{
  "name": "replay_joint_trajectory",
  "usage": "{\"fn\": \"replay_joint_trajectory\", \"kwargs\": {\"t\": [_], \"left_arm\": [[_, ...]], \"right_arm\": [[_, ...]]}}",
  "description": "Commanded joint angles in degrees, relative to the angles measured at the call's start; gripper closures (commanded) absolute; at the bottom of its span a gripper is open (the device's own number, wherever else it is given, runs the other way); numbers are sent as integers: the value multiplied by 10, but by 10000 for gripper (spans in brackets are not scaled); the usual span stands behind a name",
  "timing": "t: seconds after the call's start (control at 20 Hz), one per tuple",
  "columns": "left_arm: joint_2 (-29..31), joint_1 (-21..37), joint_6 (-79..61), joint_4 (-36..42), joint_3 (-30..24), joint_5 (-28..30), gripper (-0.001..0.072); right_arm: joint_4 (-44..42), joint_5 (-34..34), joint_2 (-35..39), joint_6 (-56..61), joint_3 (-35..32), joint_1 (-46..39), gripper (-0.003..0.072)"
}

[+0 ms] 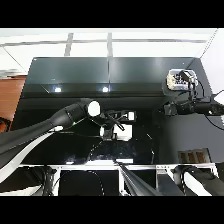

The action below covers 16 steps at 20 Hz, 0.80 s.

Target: Fold the box and place the chain.

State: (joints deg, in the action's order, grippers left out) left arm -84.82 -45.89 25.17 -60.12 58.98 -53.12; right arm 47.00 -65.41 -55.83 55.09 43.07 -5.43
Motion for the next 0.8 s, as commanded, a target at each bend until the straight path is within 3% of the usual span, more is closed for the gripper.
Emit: {"fn": "replay_joint_trajectory", "kwargs": {"t": [0.0,0.05,0.2,0.35,0.45,0.55,0.75], "left_arm": [[-6,-19,91,-67,5,16,255],[1,-17,123,-81,14,14,315],[42,19,194,-130,52,-15,316],[102,114,278,-224,98,-28,316],[130,209,298,-258,130,-14,316],[135,325,307,-254,158,39,316],[98,520,356,-185,166,200,314]], "right_arm": [[0,1,0,5,0,0,672],[0,1,0,5,0,0,672],[0,1,0,11,0,0,672],[0,1,0,17,0,0,671],[-1,3,0,26,0,0,672],[-1,14,0,39,0,0,671],[-18,39,0,41,0,0,671]]}}
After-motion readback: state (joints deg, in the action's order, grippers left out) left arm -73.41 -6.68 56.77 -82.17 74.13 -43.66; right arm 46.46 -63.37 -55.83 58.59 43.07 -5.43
